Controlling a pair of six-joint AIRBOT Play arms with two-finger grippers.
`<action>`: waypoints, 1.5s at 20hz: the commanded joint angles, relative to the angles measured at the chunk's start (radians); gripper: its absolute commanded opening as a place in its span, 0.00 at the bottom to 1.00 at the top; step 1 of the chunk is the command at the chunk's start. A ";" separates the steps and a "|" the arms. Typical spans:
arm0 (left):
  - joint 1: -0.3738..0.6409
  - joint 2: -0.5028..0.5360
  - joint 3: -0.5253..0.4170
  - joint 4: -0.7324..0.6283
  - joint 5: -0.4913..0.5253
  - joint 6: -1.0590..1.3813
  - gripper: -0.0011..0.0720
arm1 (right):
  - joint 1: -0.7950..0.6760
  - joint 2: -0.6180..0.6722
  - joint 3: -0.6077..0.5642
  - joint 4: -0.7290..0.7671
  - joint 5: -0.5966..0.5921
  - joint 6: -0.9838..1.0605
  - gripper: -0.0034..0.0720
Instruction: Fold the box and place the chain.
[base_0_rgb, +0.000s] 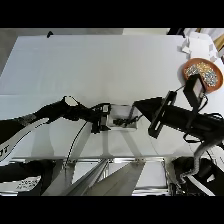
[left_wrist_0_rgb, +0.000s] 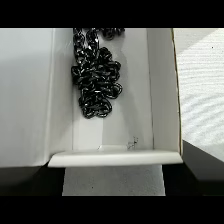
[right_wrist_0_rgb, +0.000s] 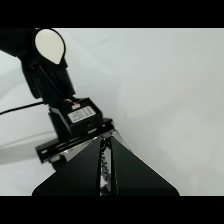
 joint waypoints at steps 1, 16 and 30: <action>0.001 0.001 0.000 0.000 0.000 0.000 0.30 | 0.017 -0.144 0.008 0.086 0.031 -0.077 0.07; 0.001 0.001 0.000 0.000 0.000 0.000 0.30 | 0.010 -0.497 0.008 0.068 0.124 -0.081 0.38; 0.001 0.001 0.000 0.000 0.000 0.000 0.30 | -0.389 -0.327 0.008 -0.475 0.227 0.237 0.45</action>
